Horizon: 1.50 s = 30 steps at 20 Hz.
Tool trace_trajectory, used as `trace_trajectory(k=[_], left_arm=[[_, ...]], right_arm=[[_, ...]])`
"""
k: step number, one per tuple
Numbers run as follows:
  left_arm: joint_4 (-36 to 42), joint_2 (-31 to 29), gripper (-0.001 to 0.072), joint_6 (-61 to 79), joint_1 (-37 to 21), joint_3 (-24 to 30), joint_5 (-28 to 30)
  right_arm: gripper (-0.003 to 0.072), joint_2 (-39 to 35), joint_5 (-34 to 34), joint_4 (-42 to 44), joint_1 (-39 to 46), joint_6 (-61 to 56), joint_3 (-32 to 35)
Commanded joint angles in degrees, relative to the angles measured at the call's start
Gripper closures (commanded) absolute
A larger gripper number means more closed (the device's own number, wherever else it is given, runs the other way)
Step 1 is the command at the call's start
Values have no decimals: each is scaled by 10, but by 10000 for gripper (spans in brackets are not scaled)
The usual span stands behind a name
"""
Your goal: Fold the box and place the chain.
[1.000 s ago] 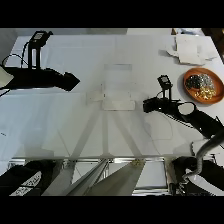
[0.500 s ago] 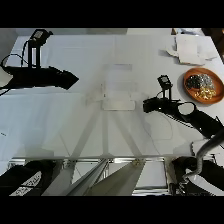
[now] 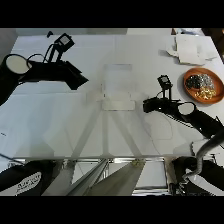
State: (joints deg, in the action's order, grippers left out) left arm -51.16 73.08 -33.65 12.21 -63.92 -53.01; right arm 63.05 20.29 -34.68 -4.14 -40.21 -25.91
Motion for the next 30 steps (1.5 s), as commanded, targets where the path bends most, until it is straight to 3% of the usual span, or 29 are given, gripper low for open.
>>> trace_trajectory(k=[1,5,8,15,21,30], left_arm=[[28,122,8,54,0,-102,-50],[137,251,12,52,-2,-199,-136],[168,299,12,69,-6,-227,-179],[219,329,12,99,-19,-229,-188],[223,351,13,122,-23,-239,-146],[215,410,13,134,-7,-313,-233]], right_arm=[[676,0,0,0,-1,0,0],[676,0,0,0,-1,0,0],[676,0,0,0,-1,0,0],[676,0,0,0,-1,0,0],[676,0,0,0,-1,0,0],[676,0,0,0,-1,0,0]])
